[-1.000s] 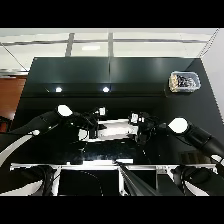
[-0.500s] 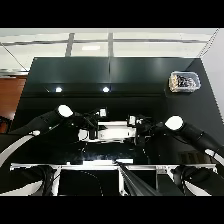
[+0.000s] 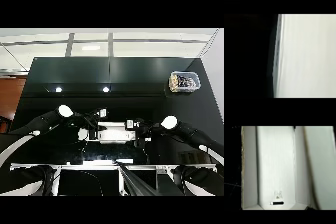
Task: Fold the box and place the chain.
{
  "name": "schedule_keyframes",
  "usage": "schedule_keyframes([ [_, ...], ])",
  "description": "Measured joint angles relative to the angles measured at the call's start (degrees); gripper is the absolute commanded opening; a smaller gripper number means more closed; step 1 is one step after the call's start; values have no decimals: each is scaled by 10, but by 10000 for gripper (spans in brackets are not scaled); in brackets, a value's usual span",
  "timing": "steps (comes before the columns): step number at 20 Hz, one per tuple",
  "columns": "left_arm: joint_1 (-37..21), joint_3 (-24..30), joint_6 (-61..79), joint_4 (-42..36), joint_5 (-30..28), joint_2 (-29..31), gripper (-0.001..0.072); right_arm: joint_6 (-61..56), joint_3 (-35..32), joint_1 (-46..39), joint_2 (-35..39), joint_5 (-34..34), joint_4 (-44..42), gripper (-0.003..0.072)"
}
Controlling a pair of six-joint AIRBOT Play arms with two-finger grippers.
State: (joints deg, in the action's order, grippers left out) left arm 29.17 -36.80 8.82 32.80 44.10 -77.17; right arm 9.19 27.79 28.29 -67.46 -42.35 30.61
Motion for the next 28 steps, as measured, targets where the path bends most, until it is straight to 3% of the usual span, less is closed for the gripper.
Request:
schedule_keyframes([
  [18, 0, 0, -1, 0, -1, 0, 29, -20, 0, 30, -18, 50, 30, 715],
  [28, 0, 0, -1, 0, -2, 0, 29, -26, 0, 22, -18, 41, 37, 715],
])
